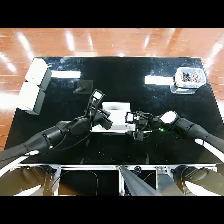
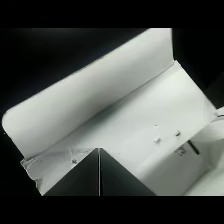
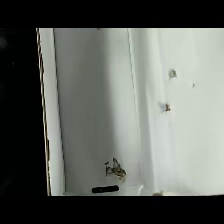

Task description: Fold the box and place the chain.

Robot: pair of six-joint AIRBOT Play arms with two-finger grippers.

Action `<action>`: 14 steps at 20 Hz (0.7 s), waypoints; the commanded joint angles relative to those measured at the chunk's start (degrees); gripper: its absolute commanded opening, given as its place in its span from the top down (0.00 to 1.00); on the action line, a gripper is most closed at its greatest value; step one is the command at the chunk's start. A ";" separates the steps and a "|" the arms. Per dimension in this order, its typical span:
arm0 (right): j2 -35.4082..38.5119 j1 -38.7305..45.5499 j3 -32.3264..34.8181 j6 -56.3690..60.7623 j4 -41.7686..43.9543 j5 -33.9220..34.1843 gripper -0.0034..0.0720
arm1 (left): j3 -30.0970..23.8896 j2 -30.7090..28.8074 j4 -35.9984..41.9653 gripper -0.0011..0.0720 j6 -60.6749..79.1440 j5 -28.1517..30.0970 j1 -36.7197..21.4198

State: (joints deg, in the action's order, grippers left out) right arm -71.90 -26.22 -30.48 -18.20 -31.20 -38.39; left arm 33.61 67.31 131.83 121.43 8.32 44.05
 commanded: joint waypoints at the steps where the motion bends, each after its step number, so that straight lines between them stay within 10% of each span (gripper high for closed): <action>1: -0.02 -0.04 0.02 0.22 0.00 0.02 0.23 | 0.72 -6.05 -1.62 0.95 -0.17 11.34 -5.01; 8: -0.02 -0.04 0.02 0.22 0.00 0.02 0.23 | -0.44 -23.15 -17.73 0.95 5.18 36.35 -25.79; 14: -0.11 -1.03 0.04 0.55 -1.70 0.22 0.23 | -6.14 -22.51 1.01 0.95 33.97 40.48 -36.50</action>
State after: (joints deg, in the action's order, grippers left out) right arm -71.94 -26.74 -30.48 -17.96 -31.70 -38.26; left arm 29.36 44.14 125.97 142.39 43.29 12.91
